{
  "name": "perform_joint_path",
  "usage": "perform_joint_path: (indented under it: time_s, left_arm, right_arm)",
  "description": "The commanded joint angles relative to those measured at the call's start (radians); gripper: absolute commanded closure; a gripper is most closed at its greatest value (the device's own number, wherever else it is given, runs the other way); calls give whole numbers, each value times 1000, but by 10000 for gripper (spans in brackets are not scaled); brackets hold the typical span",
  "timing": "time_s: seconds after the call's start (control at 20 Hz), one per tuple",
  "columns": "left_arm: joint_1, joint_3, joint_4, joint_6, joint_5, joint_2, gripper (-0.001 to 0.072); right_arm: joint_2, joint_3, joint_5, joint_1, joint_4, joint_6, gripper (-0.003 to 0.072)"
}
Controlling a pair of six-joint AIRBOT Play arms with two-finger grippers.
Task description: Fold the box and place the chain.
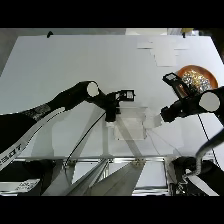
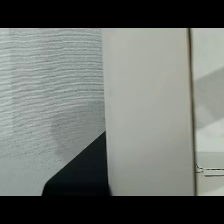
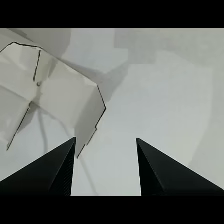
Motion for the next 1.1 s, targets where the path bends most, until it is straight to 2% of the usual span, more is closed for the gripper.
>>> perform_joint_path:
  time_s: [0.0, 0.15, 0.35, 0.5, 0.65, 0.75, 0.8, 0.9, 0.95, 1.05]
  left_arm:
    - [-1, 1, 0, 0, -29, 2, 698]
    - [-1, 1, 0, 0, -37, 2, 698]
    - [-1, 1, 0, 0, -37, 2, 698]
    - [-1, 1, 0, 0, -39, 2, 698]
    - [-1, 1, 0, 0, -39, 2, 698]
    - [-1, 1, 0, 0, -39, 2, 698]
    - [-1, 1, 0, 0, -38, 2, 698]
    - [-1, 1, 1, 0, -39, 2, 698]
    - [-1, 1, 0, 0, -39, 2, 698]
    - [-1, 1, 0, 0, -39, 2, 698]
  right_arm:
    - [1, 1, 2, 0, 8, -30, 327]
    - [1, 0, 5, 1, 98, -150, 666]
    - [1, -1, 15, 4, 241, -217, 669]
    - [8, -7, 54, 77, 241, -365, 669]
    - [30, -73, 5, 118, 267, -516, 668]
    - [55, -168, -65, 133, 269, -610, 667]
    - [73, -222, -112, 137, 265, -660, 567]
    - [117, -322, -242, 167, 245, -732, 36]
    - [133, -359, -300, 194, 231, -769, 10]
    - [148, -413, -390, 251, 207, -839, 6]
